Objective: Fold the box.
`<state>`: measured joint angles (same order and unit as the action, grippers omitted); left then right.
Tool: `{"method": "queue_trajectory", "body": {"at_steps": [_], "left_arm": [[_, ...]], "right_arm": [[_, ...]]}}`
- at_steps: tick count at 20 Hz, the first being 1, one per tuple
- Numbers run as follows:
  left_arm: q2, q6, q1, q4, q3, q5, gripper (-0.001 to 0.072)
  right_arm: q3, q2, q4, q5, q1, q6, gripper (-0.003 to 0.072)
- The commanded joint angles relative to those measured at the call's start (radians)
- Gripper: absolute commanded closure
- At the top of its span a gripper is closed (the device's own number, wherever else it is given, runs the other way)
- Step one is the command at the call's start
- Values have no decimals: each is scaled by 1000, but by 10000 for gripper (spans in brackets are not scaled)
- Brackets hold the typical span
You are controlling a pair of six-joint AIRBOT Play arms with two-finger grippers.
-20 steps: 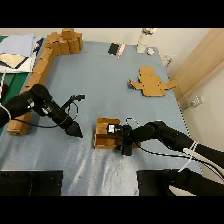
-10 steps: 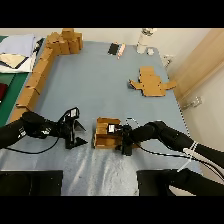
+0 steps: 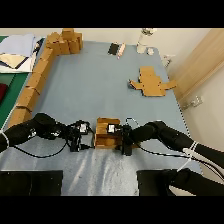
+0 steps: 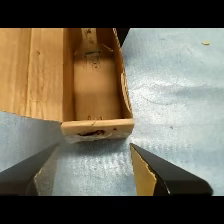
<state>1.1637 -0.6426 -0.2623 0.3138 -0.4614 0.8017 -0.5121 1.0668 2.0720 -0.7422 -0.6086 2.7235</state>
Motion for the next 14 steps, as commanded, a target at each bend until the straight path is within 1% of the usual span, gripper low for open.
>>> {"method": "queue_trajectory", "body": {"at_steps": [1, 9, 14], "left_arm": [[31, -13, -23, 4, -19, -6, 15], [75, 16, -76, 1, -68, -6, 15], [77, 53, -98, 1, -74, -16, 16]], "right_arm": [[0, 0, 0, 0, 0, 0, 246], [0, 0, 0, 0, 0, 0, 246], [0, 0, 0, 0, 0, 0, 246]]}}
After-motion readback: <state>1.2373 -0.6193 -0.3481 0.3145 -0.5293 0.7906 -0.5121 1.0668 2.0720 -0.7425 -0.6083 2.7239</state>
